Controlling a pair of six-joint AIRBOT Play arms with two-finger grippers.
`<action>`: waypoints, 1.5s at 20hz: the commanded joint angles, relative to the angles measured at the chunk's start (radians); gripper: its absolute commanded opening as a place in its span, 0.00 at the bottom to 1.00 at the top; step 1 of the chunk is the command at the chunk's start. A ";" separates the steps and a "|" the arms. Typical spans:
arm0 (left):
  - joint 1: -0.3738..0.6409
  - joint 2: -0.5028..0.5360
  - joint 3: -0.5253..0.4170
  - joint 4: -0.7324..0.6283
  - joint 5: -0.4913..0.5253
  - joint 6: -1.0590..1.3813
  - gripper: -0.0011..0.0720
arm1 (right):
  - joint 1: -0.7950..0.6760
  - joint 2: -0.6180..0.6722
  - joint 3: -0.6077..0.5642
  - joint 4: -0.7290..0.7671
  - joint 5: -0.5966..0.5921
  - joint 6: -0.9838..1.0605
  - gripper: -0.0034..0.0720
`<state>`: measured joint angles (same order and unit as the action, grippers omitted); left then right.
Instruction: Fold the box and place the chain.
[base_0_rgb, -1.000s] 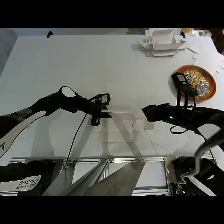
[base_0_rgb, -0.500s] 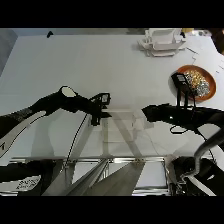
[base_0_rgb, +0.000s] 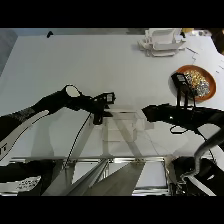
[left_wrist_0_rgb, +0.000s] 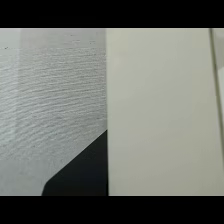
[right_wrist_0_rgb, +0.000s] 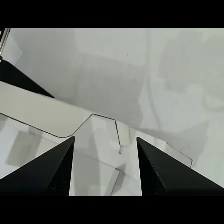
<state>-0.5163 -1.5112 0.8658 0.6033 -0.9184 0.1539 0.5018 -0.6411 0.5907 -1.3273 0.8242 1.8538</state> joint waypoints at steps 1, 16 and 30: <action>-0.002 -0.002 0.002 0.007 -0.005 0.003 0.02 | 0.000 0.001 0.001 0.000 0.002 0.000 0.63; -0.002 -0.002 0.002 -0.009 0.010 -0.005 0.01 | 0.000 0.001 0.001 0.000 0.002 0.000 0.63; -0.003 0.017 0.002 -0.012 0.100 -0.118 0.01 | 0.000 0.001 0.001 0.000 0.002 0.000 0.63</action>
<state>-0.5194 -1.5051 0.8665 0.5926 -0.8314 0.0498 0.5018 -0.6411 0.5907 -1.3277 0.8265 1.8538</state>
